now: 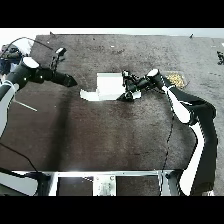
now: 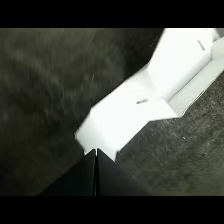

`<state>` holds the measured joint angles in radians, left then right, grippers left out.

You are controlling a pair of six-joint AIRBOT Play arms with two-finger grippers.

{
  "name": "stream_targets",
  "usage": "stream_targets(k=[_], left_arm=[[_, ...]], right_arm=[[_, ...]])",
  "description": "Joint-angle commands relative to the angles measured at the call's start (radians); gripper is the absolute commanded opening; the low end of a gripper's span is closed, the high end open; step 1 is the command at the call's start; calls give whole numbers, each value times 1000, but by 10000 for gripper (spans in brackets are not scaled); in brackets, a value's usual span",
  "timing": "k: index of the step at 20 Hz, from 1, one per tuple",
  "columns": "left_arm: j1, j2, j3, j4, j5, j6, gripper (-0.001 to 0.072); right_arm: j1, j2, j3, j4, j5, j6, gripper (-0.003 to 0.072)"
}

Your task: Fold the box and place the chain.

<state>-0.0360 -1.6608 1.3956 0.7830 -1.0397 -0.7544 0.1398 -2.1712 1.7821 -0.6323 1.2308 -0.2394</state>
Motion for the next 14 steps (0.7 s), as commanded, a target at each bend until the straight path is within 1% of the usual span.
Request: stream_targets(k=[1,2,6,9,12,14], left_arm=[[13,40,-118,-21,60,-163,7],[13,40,-130,-59,50,-161,7],[24,18,-134,-73,61,-190,8],[45,-36,-134,-114,50,-192,7],[43,-77,-134,-114,47,-191,7],[43,-105,-134,-163,36,-188,7]], right_arm=[[0,0,0,0,0,0,421],[0,0,0,0,0,0,421],[1,0,0,0,1,0,421],[0,0,0,0,0,0,421],[1,0,0,0,0,0,421],[1,0,0,0,0,0,421]])
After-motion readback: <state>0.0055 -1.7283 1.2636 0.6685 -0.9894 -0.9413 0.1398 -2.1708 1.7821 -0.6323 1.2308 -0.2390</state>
